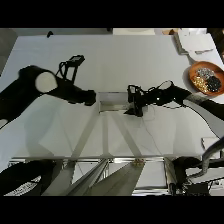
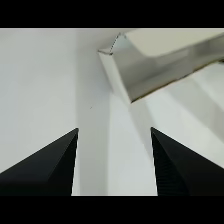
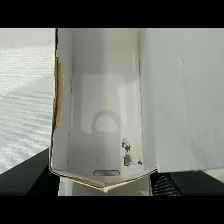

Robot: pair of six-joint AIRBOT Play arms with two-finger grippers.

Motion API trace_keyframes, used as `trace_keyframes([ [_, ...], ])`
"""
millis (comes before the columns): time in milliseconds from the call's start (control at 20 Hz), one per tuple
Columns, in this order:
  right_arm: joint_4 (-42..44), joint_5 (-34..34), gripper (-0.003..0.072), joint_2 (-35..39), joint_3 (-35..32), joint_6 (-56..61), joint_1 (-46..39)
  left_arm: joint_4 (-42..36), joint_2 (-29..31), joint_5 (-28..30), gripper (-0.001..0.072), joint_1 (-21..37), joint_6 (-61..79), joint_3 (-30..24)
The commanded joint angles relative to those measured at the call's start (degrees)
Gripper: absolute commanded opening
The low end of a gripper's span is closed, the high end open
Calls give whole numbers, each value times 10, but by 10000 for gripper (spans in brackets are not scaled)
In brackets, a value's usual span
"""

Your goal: Fold the box and place the chain.

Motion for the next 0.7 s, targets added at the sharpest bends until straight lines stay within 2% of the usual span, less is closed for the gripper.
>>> trace_keyframes([
  [0,0,0,466,0,0,0,0,-48,42,34,493,42,231,-76],
  [100,0,0,466,0,0,0,0,-61,36,47,491,61,355,-116],
  [200,0,0,466,0,0,0,0,-81,13,40,491,80,465,-125],
  [400,0,0,466,0,0,0,0,-265,-59,42,501,142,759,-125],
  [450,0,0,466,0,0,0,0,-307,-77,42,524,154,835,-125],
  [550,0,0,466,0,0,0,0,-371,-112,43,641,169,963,-125],
  [650,0,0,466,0,0,0,0,-384,-138,51,645,170,1019,-125],
])
